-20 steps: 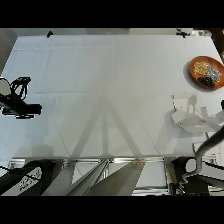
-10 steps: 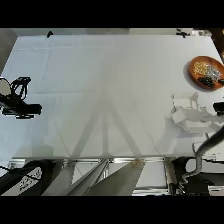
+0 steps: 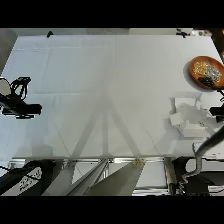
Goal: Fold the box and place the chain.
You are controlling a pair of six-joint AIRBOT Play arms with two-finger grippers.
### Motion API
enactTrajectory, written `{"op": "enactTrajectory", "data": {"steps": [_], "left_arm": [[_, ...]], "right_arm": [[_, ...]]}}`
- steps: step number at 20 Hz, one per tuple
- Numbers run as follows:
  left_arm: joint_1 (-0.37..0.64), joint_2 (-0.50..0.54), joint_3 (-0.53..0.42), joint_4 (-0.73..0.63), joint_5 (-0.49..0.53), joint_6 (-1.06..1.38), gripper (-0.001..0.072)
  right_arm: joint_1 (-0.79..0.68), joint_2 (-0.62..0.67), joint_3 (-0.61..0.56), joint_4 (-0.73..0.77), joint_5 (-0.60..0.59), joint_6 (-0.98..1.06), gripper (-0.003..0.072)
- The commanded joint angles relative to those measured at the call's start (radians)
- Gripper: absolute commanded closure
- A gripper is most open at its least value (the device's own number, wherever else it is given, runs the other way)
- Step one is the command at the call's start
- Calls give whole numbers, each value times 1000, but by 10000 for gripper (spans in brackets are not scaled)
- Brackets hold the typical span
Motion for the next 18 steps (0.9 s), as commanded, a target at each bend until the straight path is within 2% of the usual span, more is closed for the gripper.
{"op": "enactTrajectory", "data": {"steps": [1,3,5,8,12,15,18], "left_arm": [[1,1,0,0,0,0,659],[1,1,0,0,0,0,659],[1,1,0,0,0,0,659],[1,1,0,0,0,0,659],[1,1,0,0,0,0,659],[1,1,0,0,0,0,659],[1,1,0,0,0,0,659]], "right_arm": [[0,27,0,272,-23,7,671],[10,63,0,518,-58,-60,672],[58,120,-6,672,-111,-104,672],[195,226,-31,737,-187,-105,672],[394,320,-84,827,-231,-105,672],[529,346,-161,903,-273,-105,672],[646,346,-230,915,-317,-105,672]]}}
